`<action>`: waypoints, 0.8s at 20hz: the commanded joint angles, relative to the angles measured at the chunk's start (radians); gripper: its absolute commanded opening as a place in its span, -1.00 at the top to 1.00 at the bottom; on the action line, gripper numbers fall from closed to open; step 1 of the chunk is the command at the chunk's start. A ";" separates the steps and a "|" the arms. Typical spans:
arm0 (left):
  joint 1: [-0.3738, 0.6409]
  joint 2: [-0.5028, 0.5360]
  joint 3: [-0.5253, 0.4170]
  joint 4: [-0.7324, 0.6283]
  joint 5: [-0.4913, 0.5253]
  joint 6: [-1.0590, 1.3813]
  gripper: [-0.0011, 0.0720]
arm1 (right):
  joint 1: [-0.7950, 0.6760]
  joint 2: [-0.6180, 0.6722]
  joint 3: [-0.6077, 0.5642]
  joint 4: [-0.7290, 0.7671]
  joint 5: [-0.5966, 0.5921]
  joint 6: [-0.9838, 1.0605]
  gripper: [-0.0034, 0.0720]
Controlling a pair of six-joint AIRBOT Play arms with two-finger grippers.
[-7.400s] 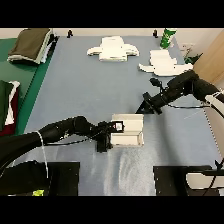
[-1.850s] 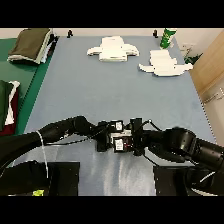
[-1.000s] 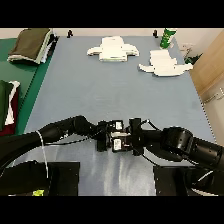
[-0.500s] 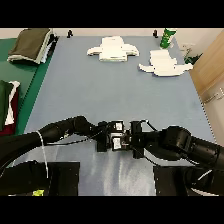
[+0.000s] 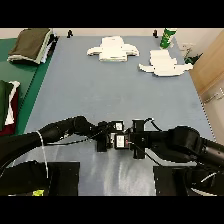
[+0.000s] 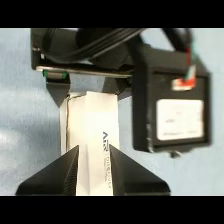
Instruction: Fold the box.
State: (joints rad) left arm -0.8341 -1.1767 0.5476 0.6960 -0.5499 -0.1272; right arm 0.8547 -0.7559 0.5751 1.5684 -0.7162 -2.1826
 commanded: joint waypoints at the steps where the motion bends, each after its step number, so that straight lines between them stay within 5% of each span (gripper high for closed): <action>1: 0.000 0.000 0.000 0.000 0.001 0.000 -0.65 | -0.002 0.065 0.002 -0.001 -0.003 0.183 0.35; 2: 0.000 0.000 0.000 0.000 0.001 0.000 -0.65 | -0.002 0.075 0.000 -0.005 -0.001 0.259 0.92; 7: 0.000 0.000 0.000 0.000 0.001 0.000 -0.65 | 0.000 0.078 -0.073 -0.024 0.068 0.364 0.90; 13: 0.000 0.000 0.000 0.000 0.001 0.000 -0.65 | 0.024 0.150 -0.260 -0.080 0.476 0.592 0.90; 16: 0.000 0.000 0.000 0.000 0.001 0.000 -0.65 | 0.032 0.174 -0.334 -0.076 0.497 0.686 0.87</action>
State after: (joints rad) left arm -0.8345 -1.1767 0.5476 0.6960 -0.5491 -0.1276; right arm 0.8776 -0.6079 0.3141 1.4986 -0.3202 -1.6173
